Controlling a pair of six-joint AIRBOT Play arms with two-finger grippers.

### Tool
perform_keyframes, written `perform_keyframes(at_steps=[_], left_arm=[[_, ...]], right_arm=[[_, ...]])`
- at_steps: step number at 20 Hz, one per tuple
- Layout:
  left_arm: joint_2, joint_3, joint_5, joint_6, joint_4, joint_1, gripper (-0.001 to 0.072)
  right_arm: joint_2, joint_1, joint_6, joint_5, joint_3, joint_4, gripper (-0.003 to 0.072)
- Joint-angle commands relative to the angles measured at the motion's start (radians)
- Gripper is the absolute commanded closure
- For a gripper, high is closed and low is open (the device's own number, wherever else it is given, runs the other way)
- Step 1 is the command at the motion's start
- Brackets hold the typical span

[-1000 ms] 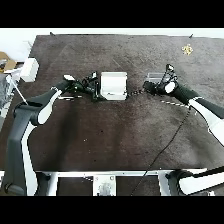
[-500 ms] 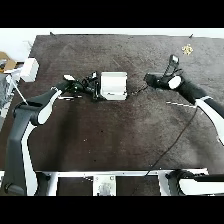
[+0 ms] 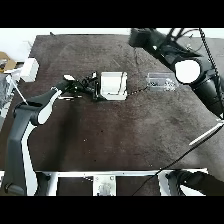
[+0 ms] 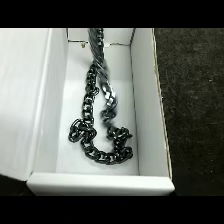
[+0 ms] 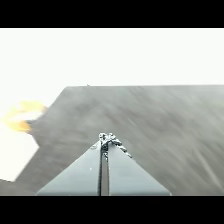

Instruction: Fold the box and place the chain.

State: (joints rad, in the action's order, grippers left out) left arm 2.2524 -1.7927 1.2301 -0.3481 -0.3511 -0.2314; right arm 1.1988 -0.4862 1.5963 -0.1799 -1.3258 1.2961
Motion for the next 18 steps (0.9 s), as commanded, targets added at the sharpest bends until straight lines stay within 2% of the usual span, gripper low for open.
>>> perform_keyframes(at_steps=[1,4,10,11,12,13,14,15,18], left_arm=[[0.0,0.0,0.0,0.0,0.0,0.0,0.0432],[0.0,0.0,0.0,0.0,0.0,0.0,0.0432],[0.0,0.0,0.0,0.0,0.0,0.0,0.0432],[0.0,0.0,0.0,0.0,0.0,0.0,0.0432],[0.0,0.0,0.0,0.0,0.0,0.0,0.0432],[0.0,0.0,0.0,0.0,0.0,0.0,0.0432],[0.0,0.0,0.0,0.0,0.0,0.0,0.0432],[0.0,0.0,0.0,0.0,0.0,0.0,0.0432],[0.0,0.0,0.0,0.0,0.0,0.0,0.0432]], right_arm=[[0.048,-0.092,0.001,0.016,-0.067,0.065,0.0684],[0.122,-0.074,0.071,-0.029,-0.006,0.066,0.0684],[0.231,-0.069,0.204,-0.031,0.187,0.066,0.0682],[0.243,-0.068,0.204,-0.035,0.207,0.066,0.0621],[0.248,-0.062,0.203,-0.04,0.224,0.07,0.0396],[0.246,-0.048,0.203,-0.066,0.234,0.08,0.0367],[0.239,-0.026,0.203,-0.106,0.239,0.105,0.041],[0.231,0.006,0.204,-0.163,0.24,0.134,0.0421],[0.229,0.145,0.216,-0.311,0.255,0.174,0.0421]])
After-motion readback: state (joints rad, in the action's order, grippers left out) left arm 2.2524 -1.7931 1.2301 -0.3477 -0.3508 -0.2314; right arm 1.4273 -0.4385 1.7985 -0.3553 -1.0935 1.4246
